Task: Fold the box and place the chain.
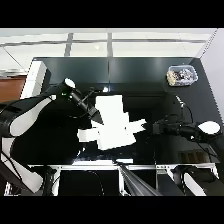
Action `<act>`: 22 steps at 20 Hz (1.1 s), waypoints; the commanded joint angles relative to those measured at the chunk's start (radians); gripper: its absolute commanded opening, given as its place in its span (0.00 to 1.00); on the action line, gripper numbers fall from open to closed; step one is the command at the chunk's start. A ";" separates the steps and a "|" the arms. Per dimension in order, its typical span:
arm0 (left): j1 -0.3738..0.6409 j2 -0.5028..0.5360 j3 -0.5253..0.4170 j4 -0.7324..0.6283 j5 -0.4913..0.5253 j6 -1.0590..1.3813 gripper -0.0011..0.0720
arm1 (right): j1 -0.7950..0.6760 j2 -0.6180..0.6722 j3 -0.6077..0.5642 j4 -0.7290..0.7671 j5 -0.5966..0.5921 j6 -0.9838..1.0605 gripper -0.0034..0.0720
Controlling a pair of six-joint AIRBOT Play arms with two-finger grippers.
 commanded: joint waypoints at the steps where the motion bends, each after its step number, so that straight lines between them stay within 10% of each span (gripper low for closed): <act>1: -0.012 0.071 -0.020 0.027 0.012 -0.010 0.05 | -0.056 0.001 0.089 -0.080 0.050 0.003 0.99; 9: -0.192 0.662 -0.563 -0.058 0.769 0.884 0.06 | -0.145 0.001 0.308 -0.278 0.042 0.002 0.99; 22: -0.210 0.367 -0.387 -0.036 0.736 0.891 0.05 | 0.103 0.000 0.203 -0.332 0.100 -0.208 0.99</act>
